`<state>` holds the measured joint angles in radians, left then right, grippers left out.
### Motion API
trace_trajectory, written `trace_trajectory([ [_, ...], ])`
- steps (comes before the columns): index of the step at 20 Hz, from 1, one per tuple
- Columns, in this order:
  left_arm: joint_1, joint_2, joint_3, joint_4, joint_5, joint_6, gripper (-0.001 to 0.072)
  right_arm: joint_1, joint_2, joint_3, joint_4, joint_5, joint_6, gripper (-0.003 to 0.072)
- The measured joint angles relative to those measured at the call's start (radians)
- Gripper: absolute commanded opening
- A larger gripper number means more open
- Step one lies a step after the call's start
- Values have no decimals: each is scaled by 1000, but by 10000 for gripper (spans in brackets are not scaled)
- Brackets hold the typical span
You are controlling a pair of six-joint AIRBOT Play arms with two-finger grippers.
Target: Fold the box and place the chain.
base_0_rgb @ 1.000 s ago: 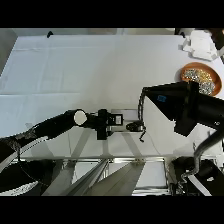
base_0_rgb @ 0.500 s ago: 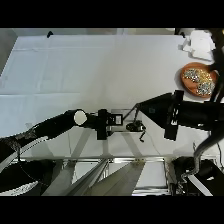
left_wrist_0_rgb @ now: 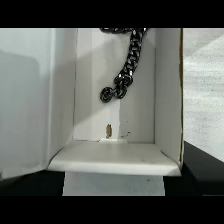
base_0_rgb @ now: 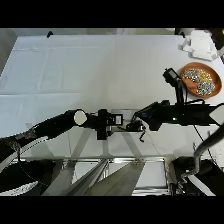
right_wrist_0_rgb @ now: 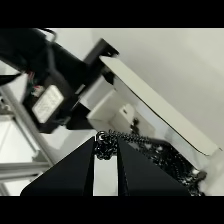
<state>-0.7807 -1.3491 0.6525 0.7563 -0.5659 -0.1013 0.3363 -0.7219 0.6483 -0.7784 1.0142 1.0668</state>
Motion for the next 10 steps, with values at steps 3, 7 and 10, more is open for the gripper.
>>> trace_trajectory([
  [3, 0, 0, 0, 0, 0, 0, 348, 0, -71, -48, -4, -42, -20, 17],
  [7, 0, 0, 0, 0, 0, 0, 348, 0, -189, -92, -6, -66, -77, 20],
  [10, 0, 0, 0, 0, 0, 0, 348, 5, -267, -102, -4, -74, -117, 233],
])
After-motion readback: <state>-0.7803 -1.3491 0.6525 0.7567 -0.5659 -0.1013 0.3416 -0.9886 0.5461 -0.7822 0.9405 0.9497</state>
